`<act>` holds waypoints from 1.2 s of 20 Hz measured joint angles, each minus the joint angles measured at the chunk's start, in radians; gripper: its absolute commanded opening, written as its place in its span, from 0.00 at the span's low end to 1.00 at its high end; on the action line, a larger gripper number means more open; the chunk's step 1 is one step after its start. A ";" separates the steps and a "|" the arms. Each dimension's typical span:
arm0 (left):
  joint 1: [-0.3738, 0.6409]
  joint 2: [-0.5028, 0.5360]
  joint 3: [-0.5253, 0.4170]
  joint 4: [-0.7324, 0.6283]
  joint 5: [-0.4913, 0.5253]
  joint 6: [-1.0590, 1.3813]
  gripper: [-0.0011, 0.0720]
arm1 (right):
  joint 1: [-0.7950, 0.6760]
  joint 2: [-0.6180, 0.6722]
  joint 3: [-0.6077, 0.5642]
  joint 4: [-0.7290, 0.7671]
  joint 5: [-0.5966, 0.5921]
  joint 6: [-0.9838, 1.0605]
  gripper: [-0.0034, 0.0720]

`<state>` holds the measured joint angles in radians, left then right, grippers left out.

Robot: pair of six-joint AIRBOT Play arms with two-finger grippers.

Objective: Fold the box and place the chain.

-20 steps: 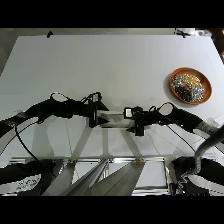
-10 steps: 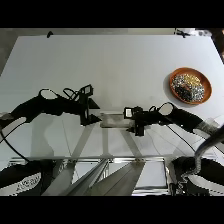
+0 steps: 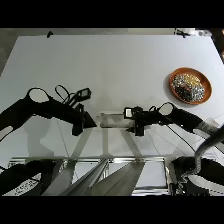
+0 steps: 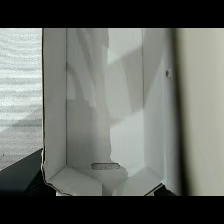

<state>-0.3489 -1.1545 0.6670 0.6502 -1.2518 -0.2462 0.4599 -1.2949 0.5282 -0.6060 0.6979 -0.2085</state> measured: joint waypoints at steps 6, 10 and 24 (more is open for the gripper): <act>-0.190 0.007 0.000 -0.161 0.303 0.053 0.03 | 0.000 0.000 0.000 0.000 0.000 0.000 0.58; -0.222 -0.009 0.000 -0.267 0.598 0.061 0.03 | 0.000 0.000 0.000 0.000 0.000 0.000 0.58; -0.231 -0.146 0.000 -0.312 0.723 -0.004 0.29 | 0.000 0.000 0.000 -0.001 0.000 -0.002 0.58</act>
